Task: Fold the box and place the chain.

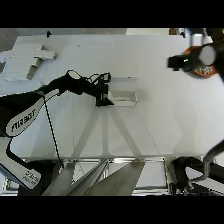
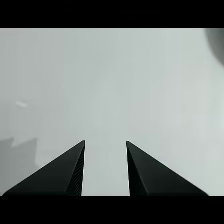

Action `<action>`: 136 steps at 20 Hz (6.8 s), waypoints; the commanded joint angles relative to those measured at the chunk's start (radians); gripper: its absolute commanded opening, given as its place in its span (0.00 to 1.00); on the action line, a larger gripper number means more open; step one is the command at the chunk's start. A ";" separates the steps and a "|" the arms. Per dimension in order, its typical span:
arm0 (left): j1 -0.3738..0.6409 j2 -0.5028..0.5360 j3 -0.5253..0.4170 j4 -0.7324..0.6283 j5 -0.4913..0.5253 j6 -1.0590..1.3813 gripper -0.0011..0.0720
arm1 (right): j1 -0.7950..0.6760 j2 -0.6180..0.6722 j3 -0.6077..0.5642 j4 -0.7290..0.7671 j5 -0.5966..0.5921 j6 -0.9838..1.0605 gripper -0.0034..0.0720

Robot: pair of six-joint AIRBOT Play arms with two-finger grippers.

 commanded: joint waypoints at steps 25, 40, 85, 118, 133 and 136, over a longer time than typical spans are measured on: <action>0.000 0.000 0.000 0.000 0.000 0.000 0.67 | -0.459 -0.829 0.520 -0.174 -0.252 -0.163 0.42; 0.000 0.000 0.000 0.000 0.000 0.000 0.67 | -0.413 -0.580 0.521 -0.150 -0.047 -0.172 0.06; 0.000 0.000 0.000 0.000 0.000 0.000 0.67 | 0.425 -0.015 -0.115 0.545 -0.214 -0.503 0.06; 0.000 0.000 0.000 0.000 0.000 0.000 0.67 | 0.417 -0.126 -0.115 0.602 -0.262 -0.660 0.28; 0.000 0.000 0.000 0.000 0.000 0.000 0.67 | -0.079 -0.075 -0.115 0.551 -0.043 -0.925 0.56; 0.000 0.000 0.000 0.000 0.000 0.000 0.67 | -0.062 -0.175 -0.115 0.546 -0.018 -1.086 0.56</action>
